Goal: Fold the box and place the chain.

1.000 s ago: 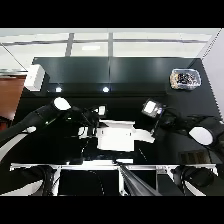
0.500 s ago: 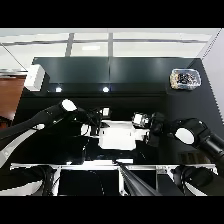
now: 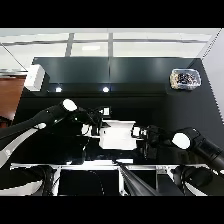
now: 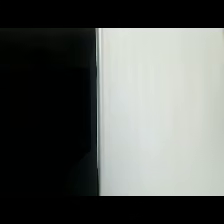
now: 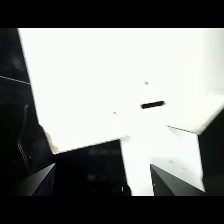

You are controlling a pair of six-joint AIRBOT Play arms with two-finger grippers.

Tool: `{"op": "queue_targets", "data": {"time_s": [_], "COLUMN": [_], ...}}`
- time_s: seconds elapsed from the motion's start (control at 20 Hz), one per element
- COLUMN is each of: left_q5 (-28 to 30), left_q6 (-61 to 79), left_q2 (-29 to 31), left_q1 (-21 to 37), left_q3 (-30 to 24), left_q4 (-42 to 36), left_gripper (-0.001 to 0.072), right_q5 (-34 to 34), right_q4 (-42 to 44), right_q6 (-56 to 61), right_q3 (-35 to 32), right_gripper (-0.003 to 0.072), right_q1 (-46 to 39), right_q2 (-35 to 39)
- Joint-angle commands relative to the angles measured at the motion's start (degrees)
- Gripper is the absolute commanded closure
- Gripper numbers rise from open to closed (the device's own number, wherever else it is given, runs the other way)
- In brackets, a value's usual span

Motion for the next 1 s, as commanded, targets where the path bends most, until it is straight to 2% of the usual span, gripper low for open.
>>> {"op": "queue_targets", "data": {"time_s": [0.0, 0.15, 0.25, 0.4, 0.55, 0.75, 0.8, 0.95], "left_q5": [0.15, 0.15, 0.15, -0.02, -0.24, -1.14, -1.11, -1.14], "left_q6": [0.02, 0.00, -0.20, -0.22, -0.22, -0.22, -0.20, -0.22], "left_q2": [-0.04, -0.04, -0.04, -0.04, -0.04, -0.04, -0.04, -0.04], "left_q1": [0.07, 0.04, 0.04, 0.04, 0.04, 0.04, 0.04, 0.04], "left_q3": [0.13, 0.13, 0.13, 0.13, 0.13, 0.13, 0.13, 0.13], "left_q4": [-0.04, -0.02, -0.04, -0.04, -0.04, -0.04, -0.04, -0.07], "left_gripper": [0.0681, 0.0681, 0.0681, 0.0681, 0.0681, 0.0681, 0.0681, 0.0681], "right_q5": [-6.67, -13.18, -12.98, -13.07, -12.07, -5.14, -5.55, -13.92], "right_q4": [6.10, 13.42, 16.87, 16.87, 16.98, 16.85, 17.75, 21.31], "right_q6": [-5.70, -8.13, -12.59, -14.34, -14.75, -17.35, -17.27, -17.05], "right_q3": [-3.13, -3.98, -3.96, -3.91, -3.76, -3.76, -3.76, -3.74], "right_gripper": [0.0019, 0.0019, 0.0019, 0.0019, 0.0019, 0.0019, 0.0019, 0.0019], "right_q1": [0.37, 0.81, 0.96, 0.96, 0.96, 0.96, 0.96, 0.96], "right_q2": [-0.07, -1.03, -2.23, -3.56, -3.56, -3.56, -3.56, -3.56]}}
